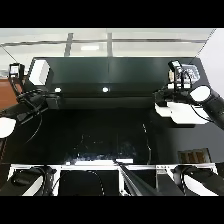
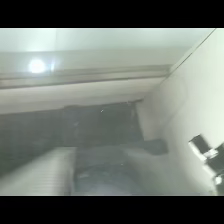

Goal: Fold the box and place the chain.

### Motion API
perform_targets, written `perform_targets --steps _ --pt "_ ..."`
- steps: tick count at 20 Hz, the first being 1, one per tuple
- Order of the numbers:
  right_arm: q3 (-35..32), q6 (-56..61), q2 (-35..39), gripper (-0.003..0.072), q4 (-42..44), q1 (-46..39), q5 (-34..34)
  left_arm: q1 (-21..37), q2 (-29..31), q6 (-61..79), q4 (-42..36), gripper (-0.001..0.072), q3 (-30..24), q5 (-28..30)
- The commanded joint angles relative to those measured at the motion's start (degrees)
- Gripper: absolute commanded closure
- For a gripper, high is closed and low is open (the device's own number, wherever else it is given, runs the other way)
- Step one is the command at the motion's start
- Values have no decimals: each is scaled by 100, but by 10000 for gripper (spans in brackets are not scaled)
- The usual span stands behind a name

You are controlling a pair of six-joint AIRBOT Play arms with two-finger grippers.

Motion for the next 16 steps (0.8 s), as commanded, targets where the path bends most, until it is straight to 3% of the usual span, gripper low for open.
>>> perform_targets --steps 1,4,7,11,13,16 --pt "2 -44 -72 -25 452 59 -470 -20 -527 9 -308 1 11 219" --pt "131 879 -79 -24 -800 -396 -476 -9 -868 7 -79 1 13 -254" --pt "553 3023 -258 -23 -2603 -2179 -459 26 -903 2 293 1 13 -868" --pt "1462 3189 -999 -23 -2159 -4811 -76 24 -905 2 334 1 11 -990" --pt "2098 2684 -1602 -23 -1853 -5641 970 22 -905 2 328 2 11 -942" --pt "3056 498 -2721 -22 -273 -6194 3265 17 -907 2 326 2 11 -944"
